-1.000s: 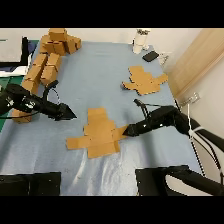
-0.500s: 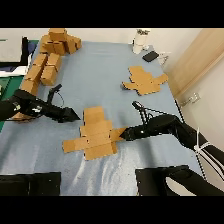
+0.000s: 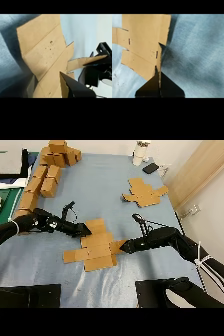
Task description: Fold the box.
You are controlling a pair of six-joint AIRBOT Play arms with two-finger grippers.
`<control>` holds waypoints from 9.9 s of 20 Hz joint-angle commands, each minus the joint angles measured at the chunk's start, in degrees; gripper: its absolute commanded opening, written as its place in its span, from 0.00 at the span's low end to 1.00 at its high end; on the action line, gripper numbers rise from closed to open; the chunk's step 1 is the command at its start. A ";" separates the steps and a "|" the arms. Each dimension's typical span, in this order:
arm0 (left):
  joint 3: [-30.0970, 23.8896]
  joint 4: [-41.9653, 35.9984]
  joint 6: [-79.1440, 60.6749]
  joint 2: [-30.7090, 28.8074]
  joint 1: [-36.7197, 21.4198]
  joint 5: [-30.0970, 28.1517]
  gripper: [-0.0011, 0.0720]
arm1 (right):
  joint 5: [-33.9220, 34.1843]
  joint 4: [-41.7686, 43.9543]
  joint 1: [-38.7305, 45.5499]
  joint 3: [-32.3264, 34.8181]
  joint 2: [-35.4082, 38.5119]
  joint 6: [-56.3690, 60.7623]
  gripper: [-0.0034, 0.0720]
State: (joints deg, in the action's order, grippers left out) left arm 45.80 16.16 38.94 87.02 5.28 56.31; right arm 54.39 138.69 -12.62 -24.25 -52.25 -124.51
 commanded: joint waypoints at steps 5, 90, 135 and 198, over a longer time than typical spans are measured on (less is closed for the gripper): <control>0.22 -1.33 -0.96 1.14 -0.37 -0.26 0.67 | 1.14 -0.48 -0.02 0.04 0.04 -0.48 0.05; -12.76 -20.94 -80.15 -15.50 23.67 -18.75 0.03 | -7.93 -18.93 -1.07 -17.86 -2.03 22.10 0.05; -14.19 -17.90 -70.84 -14.62 23.67 -12.66 0.03 | 10.03 -46.66 -2.03 -20.06 0.76 53.88 0.05; -14.19 -17.90 -70.86 -14.62 23.67 -12.68 0.03 | -4.07 -96.10 -72.28 9.46 17.38 72.85 1.00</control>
State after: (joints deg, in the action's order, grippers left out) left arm 31.62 -1.76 -31.90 72.38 28.93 43.64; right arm 52.73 44.91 -86.24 -17.39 -39.00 -51.62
